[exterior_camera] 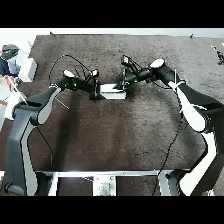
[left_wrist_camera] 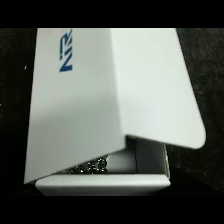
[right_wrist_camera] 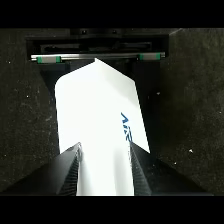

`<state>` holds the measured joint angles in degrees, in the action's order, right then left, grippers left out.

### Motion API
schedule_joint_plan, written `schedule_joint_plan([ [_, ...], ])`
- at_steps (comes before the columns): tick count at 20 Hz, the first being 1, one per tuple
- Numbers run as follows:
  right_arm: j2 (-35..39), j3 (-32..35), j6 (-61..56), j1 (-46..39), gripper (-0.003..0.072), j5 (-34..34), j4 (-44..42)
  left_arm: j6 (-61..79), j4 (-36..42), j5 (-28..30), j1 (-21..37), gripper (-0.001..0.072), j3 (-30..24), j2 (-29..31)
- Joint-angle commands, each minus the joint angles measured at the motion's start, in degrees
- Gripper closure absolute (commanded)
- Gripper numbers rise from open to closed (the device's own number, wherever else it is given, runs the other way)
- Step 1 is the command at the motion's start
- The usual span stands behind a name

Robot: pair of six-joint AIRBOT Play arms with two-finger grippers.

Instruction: Fold the box and place the chain.

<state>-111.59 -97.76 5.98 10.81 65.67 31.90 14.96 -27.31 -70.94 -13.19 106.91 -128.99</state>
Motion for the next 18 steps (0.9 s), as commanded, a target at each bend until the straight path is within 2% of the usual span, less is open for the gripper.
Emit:
schedule_joint_plan([
  [1, 0.0, -0.1, -0.4, 0.0, 0.0352, -1.1, 0.5, 0.0, 0.0, 0.0, 0.0, 0.0242, 0.0, 0.0],
  [5, 0.0, -0.1, -0.3, 0.0, 0.0351, -5.2, 1.5, 0.0, 0.0, 0.0, 0.0, 0.0242, 0.0, 0.0],
  [10, 0.0, -0.1, -0.4, 0.0, 0.0355, -1.3, 1.6, 0.0, 0.0, 0.0, 0.0, 0.0243, 0.0, 0.0],
  [12, 0.0, -0.1, -0.4, 0.0, 0.0571, -0.3, 1.8, 0.0, 0.0, 0.0, 0.0, 0.0242, 0.0, 0.0],
  [18, 0.0, -0.1, -1.1, 0.0, 0.0576, -0.3, 5.3, 0.0, 0.0, 0.0, 0.0, 0.0242, 0.0, 0.0],
])
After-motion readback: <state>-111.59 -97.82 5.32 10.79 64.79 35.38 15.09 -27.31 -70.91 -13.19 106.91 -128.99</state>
